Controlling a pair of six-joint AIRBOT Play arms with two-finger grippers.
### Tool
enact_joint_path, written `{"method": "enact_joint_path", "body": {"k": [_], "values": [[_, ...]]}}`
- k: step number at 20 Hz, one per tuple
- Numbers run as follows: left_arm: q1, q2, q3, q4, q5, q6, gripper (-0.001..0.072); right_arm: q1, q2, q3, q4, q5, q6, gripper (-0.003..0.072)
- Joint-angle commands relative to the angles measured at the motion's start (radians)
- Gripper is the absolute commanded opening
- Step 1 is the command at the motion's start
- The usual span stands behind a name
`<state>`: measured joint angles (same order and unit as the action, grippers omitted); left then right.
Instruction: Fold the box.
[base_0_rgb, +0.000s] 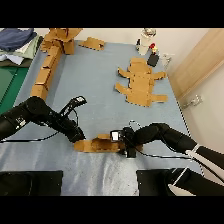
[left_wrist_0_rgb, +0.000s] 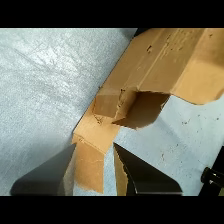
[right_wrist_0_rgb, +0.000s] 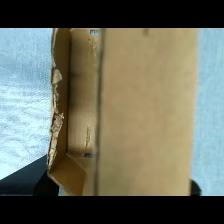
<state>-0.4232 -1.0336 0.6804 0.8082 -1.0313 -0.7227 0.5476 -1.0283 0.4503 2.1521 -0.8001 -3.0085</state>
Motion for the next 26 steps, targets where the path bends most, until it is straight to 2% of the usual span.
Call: {"method": "enact_joint_path", "body": {"k": [1,10,11,12,17,20,21,22,24,26], "values": [[0.0,0.0,0.0,0.002,-0.002,-0.004,0.0351,0.003,-0.001,-0.001,0.007,0.006,0.0,0.0574],[0.0,0.0,-0.001,0.002,0.0,-0.003,0.035,0.003,-0.001,-0.001,0.022,0.007,0.001,0.0572],[0.0,0.0,-0.001,0.002,0.0,-0.003,0.035,0.003,-0.001,-0.001,0.022,0.006,0.001,0.0559],[0.0,0.0,-0.001,0.002,0.0,-0.004,0.035,0.003,-0.001,-0.001,0.022,0.006,0.002,0.0514],[0.0,0.0,-0.001,0.002,0.0,-0.01,0.035,0.003,-0.001,-0.001,0.021,0.007,0.008,0.0515],[0.0,0.0,-0.002,0.001,-0.05,-0.054,0.0345,0.003,-0.001,-0.001,0.021,0.006,0.008,0.0515],[0.0,0.0,-0.006,0.0,-0.082,-0.123,0.0135,0.003,-0.001,-0.001,0.021,0.006,0.008,0.0515],[-0.002,0.0,-0.012,-0.015,-0.12,-0.197,0.0012,0.003,-0.001,-0.001,0.021,0.006,0.008,0.0515],[-0.016,0.0,-0.045,-0.146,-0.167,-0.335,0.0011,0.003,-0.001,-0.001,0.021,0.007,0.007,0.0515],[-0.054,0.0,-0.108,-0.35,-0.156,-0.371,0.0011,0.003,-0.001,-0.001,0.021,0.006,0.008,0.0515]]}}
